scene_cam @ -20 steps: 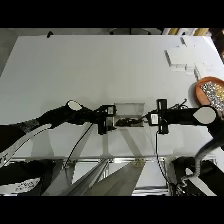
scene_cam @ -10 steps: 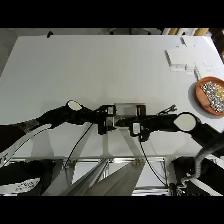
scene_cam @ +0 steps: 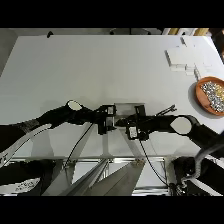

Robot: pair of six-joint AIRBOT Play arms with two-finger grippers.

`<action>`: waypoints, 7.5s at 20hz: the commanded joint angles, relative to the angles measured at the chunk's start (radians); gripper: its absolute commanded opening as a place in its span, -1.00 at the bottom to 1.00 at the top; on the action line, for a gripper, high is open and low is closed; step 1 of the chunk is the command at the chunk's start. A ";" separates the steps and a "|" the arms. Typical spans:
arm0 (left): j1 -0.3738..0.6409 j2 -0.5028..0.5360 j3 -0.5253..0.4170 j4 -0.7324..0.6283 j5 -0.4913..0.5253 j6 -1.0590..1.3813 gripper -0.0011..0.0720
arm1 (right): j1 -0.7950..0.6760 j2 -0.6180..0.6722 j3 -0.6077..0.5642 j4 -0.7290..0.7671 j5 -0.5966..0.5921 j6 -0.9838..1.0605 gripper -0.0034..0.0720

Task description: Fold the box and place the chain.

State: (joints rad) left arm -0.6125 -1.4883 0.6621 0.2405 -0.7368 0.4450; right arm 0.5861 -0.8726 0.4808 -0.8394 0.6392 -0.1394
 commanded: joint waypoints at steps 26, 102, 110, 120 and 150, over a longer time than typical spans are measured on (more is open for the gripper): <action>0.000 0.000 0.000 0.000 0.000 0.000 -0.40 | -0.431 -0.263 -0.001 -0.222 0.230 -0.041 -0.86; 0.000 0.000 0.000 0.000 0.000 0.000 -0.40 | -0.337 -0.120 -0.018 -0.158 0.176 0.053 -0.18; 0.000 0.000 0.000 0.000 0.000 0.000 -0.40 | -0.337 -0.138 -0.018 -0.055 0.223 0.053 -0.86; 0.000 0.000 0.000 0.000 0.000 0.000 -0.40 | -0.337 0.115 -0.018 -0.084 0.315 0.064 -0.86; 0.000 0.000 0.000 0.000 0.000 0.000 -0.40 | -0.329 -0.063 0.330 -0.117 0.467 0.570 -0.10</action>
State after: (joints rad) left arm -0.6125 -1.4883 0.6621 0.2405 -0.7372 0.4450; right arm 0.3408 -0.9253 0.6888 -0.8825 0.9390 0.3134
